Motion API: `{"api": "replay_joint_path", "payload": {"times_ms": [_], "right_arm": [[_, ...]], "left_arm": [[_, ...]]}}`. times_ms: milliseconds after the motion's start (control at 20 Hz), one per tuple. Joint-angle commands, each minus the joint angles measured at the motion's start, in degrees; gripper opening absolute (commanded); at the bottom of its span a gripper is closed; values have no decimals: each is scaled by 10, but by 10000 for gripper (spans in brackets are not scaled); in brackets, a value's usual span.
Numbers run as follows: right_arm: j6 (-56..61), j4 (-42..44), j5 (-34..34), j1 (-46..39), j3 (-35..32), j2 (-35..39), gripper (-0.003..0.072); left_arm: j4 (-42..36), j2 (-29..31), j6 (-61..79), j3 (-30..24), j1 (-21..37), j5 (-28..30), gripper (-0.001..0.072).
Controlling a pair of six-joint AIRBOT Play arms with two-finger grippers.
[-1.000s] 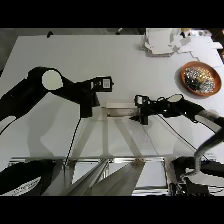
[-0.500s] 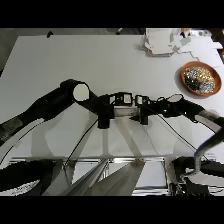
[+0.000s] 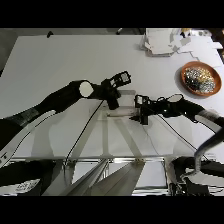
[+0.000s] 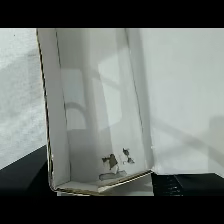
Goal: Fold the box and place the chain.
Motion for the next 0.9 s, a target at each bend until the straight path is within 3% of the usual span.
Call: {"api": "replay_joint_path", "payload": {"times_ms": [0, 300, 600, 700, 850], "right_arm": [[0, 0, 0, 0, 0, 0, 453], [0, 0, 0, 0, 0, 0, 453], [0, 0, 0, 0, 0, 0, 453], [0, 0, 0, 0, 0, 0, 453], [0, 0, 0, 0, 0, 0, 453]], "left_arm": [[-19, -31, 0, 0, 7, 32, 5], [-2, -17, 0, 0, 20, -2, 6], [154, 94, -67, 0, 56, -199, 2], [185, 101, -89, -10, 61, -252, 6], [157, 100, -24, -78, 66, -201, 6]]}}
